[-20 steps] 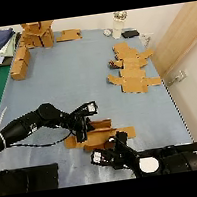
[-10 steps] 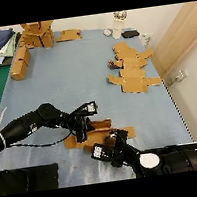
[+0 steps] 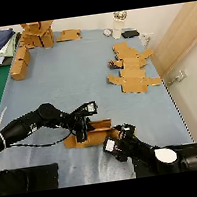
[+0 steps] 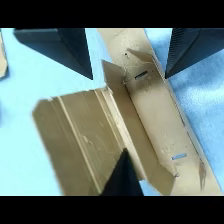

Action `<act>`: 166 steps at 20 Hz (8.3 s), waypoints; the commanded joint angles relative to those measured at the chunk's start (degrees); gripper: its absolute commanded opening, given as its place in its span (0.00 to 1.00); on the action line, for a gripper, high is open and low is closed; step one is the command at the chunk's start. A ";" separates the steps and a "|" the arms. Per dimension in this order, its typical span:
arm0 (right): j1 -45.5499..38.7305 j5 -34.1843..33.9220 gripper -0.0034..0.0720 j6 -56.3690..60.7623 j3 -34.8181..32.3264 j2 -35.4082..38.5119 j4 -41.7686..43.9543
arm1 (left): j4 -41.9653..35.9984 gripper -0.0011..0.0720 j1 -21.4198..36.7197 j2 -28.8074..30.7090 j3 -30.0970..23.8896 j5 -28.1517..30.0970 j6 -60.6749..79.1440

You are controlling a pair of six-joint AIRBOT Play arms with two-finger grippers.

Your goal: Fold the box.

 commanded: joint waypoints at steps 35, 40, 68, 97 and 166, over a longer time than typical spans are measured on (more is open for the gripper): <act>-54.23 10.86 1.00 -106.79 1.95 -12.15 79.67 | 0.02 0.03 0.00 0.02 -0.02 0.00 0.00; -54.23 10.88 1.00 -110.66 1.95 -12.52 80.61 | 0.02 0.03 0.00 0.02 -0.02 0.00 0.00; -59.89 6.93 0.91 -120.28 1.95 -17.05 87.86 | 0.02 0.03 0.00 0.02 -0.02 0.00 0.02; -56.72 7.76 0.67 -120.28 1.90 -18.60 87.21 | 0.02 0.03 0.00 0.02 -0.02 0.00 0.00; -56.72 11.19 0.65 -118.95 2.21 -18.47 83.32 | -0.55 0.59 0.11 0.46 -0.02 2.40 -8.98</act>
